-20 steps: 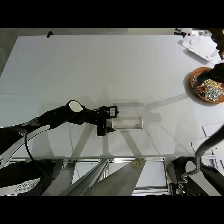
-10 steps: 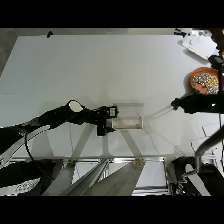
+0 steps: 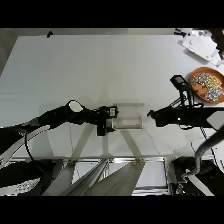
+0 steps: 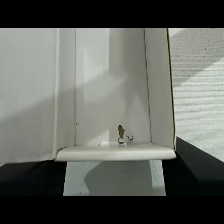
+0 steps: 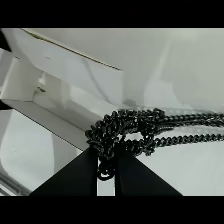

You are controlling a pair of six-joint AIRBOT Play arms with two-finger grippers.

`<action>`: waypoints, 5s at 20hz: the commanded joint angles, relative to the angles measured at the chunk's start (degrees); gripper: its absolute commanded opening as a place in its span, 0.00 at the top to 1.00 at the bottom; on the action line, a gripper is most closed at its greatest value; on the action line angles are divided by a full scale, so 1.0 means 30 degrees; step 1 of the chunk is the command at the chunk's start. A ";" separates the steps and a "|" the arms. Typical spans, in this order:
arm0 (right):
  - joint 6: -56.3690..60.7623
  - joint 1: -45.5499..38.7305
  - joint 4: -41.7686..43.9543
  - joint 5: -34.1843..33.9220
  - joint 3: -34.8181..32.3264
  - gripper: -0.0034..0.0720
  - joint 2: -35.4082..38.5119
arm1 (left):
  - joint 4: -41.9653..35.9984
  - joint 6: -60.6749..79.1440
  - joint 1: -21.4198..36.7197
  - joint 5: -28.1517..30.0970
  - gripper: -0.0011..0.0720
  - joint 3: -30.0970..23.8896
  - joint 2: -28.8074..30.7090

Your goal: Fold the box and place the chain.

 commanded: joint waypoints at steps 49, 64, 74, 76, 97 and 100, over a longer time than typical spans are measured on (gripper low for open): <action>0.2331 0.1450 -0.3235 -0.1479 -0.0270 0.69 -0.2069 | 0.0007 0.0000 0.0007 0.0000 0.53 0.0000 0.0007; 0.2849 -0.9624 -0.7519 0.2186 0.5989 0.41 -1.1584 | 0.0007 0.0000 0.0007 0.0000 0.53 0.0000 0.0007; 0.6484 -0.8670 -0.7621 -0.0998 0.6018 0.31 -1.4010 | 0.0007 0.0000 0.0007 0.0000 0.53 0.0000 0.0007; 0.7162 -0.8429 -0.7592 -0.1610 0.6018 0.31 -1.4185 | 0.0007 0.0000 0.0007 0.0007 0.53 0.0000 0.0007; 0.5996 -0.7249 -0.7359 0.0226 0.6018 0.94 -1.3610 | 0.0007 0.0000 0.0007 0.0000 0.53 0.0000 0.0007; 0.4226 -0.7249 -0.7359 0.0714 0.6018 0.94 -1.2174 | 0.0007 0.0000 0.0007 0.0000 0.53 0.0000 0.0007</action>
